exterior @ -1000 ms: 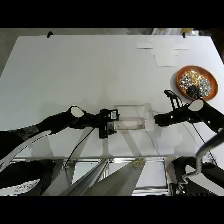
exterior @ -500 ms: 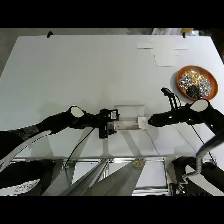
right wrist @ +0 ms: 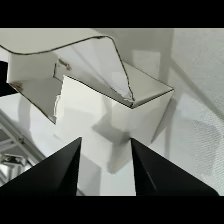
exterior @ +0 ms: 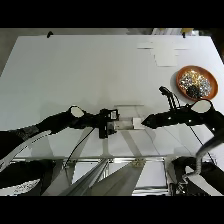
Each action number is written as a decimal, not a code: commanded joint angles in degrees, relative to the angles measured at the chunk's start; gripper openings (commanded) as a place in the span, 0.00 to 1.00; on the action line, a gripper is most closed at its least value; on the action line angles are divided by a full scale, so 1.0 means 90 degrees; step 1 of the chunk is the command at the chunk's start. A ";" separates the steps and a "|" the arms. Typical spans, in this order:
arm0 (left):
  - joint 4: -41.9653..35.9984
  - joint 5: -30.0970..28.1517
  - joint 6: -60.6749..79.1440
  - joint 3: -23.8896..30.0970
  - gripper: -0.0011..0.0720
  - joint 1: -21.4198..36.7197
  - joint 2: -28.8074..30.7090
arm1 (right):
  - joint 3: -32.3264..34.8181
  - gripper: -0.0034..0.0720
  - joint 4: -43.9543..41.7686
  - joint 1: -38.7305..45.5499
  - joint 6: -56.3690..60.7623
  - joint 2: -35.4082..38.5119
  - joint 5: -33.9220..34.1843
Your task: Fold the box and place the chain.
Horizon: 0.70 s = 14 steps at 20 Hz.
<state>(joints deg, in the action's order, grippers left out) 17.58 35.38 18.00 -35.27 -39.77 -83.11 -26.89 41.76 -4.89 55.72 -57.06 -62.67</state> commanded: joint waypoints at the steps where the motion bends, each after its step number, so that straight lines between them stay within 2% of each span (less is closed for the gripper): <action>1: 0.0000 -0.0002 0.0000 0.0002 0.30 0.0005 0.0005 | -0.0002 0.53 0.0525 -0.0328 0.0306 0.0017 0.0342; 3: 0.0000 0.0000 0.0000 0.0002 0.30 0.0005 0.0005 | -0.0083 0.55 0.1059 -0.0721 0.0913 0.0015 0.0588; 7: 0.0000 0.0000 0.0000 0.0002 0.30 0.0005 0.0005 | -0.0804 0.55 0.2419 -0.1773 0.2671 -0.0075 0.0911; 11: 0.0000 0.0000 0.0000 0.0002 0.30 0.0005 0.0005 | -0.1379 0.55 0.3128 -0.2671 0.4296 -0.0602 0.0780; 14: 0.0002 0.0000 0.0000 0.0002 0.30 0.0005 0.0005 | -0.1625 0.55 0.4216 -0.3201 0.5787 -0.1088 0.0527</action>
<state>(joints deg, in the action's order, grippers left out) 17.56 35.38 17.98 -35.27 -39.75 -83.11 -39.00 70.28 -28.97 93.36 -63.42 -56.42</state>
